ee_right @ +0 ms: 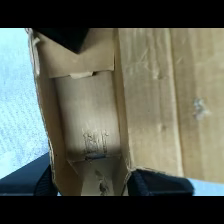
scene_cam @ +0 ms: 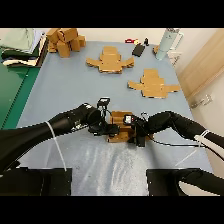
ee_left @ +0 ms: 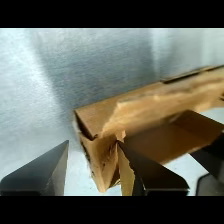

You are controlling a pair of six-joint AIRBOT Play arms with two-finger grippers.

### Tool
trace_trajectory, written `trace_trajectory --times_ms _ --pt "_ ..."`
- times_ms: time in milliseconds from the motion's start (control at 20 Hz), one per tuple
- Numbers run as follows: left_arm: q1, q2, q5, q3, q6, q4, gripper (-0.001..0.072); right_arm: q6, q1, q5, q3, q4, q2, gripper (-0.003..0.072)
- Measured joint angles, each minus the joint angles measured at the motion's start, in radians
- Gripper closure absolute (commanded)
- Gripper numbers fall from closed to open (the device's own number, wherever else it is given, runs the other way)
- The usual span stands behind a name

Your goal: Fold the box.

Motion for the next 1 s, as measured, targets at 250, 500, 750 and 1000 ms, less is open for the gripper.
trace_trajectory --times_ms 250,500,750,1000 --pt "-0.044 -0.082 -0.131 0.119 -0.11 0.109 0.0241 0.0 0.0 0.0 0.0 0.0 0.0 0.0184" --pt "-0.062 -0.158 -0.198 0.188 -0.14 0.149 0.0242 0.0 0.0 0.0 0.0 0.0 0.0 0.0184" --pt "-0.065 -0.192 -0.189 0.203 -0.151 0.155 0.0463 0.0 0.0 0.0 0.0 0.0 0.0 0.0183" --pt "-0.065 -0.22 -0.175 0.207 -0.154 0.15 0.0656 0.0 0.0 0.0 0.0 0.0 0.0 0.0183"
